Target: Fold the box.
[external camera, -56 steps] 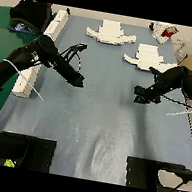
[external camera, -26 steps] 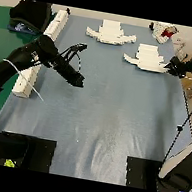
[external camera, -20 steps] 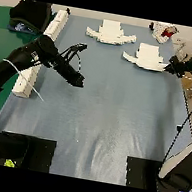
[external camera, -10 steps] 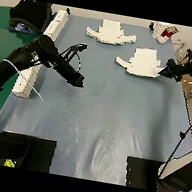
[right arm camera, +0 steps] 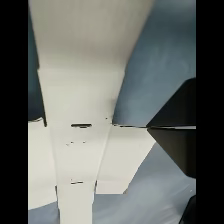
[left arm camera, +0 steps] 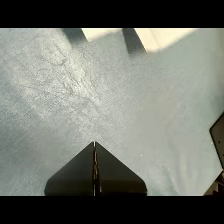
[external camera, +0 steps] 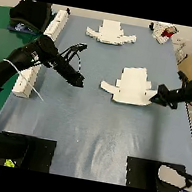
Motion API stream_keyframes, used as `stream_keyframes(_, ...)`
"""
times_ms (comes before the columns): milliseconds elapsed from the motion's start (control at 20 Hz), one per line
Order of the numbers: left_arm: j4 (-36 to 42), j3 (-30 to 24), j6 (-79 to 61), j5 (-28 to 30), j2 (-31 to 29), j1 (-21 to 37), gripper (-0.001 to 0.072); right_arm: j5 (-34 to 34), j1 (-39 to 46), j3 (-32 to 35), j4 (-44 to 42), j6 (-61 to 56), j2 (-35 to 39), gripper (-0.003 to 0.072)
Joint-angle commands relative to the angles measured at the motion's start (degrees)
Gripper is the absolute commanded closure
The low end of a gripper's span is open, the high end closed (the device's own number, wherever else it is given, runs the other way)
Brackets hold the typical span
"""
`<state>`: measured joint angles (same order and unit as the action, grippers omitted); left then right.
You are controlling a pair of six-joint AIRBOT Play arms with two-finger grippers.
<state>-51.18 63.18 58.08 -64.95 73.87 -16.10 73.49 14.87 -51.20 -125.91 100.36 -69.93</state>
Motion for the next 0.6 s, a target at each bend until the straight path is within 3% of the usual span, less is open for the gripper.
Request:
stream_keyframes(0, -0.02, 0.02, -0.02, 0.02, 0.04, 0.0, 0.0698, -0.66, -0.28, 12.57, 2.23, 0.0, 10.88, 0.0687)
stream_keyframes(250, -0.02, 0.02, -0.02, 0.0, 0.04, 0.0, 0.0698, -5.42, -0.33, 17.05, 2.19, 0.02, 11.72, 0.0677)
stream_keyframes(300, -0.02, 0.02, -0.02, 0.02, 0.04, 0.0, 0.0698, -6.1, -0.33, 16.92, 2.1, 0.0, 11.76, 0.0601)
stream_keyframes(350, -0.02, 0.02, -0.02, 0.02, 0.02, 0.0, 0.0698, -6.62, -0.33, 16.85, 2.1, 0.02, 11.78, 0.0394)
stream_keyframes(400, -0.02, 0.02, -0.02, 0.02, 0.02, 0.0, 0.0698, -6.88, -0.22, 16.83, 2.21, 0.0, 11.78, 0.0294)
stream_keyframes(550, 0.0, 0.02, -0.02, 0.11, 0.04, 0.0, 0.0698, -6.91, 1.88, 13.81, 6.12, -3.96, 11.78, 0.0294)
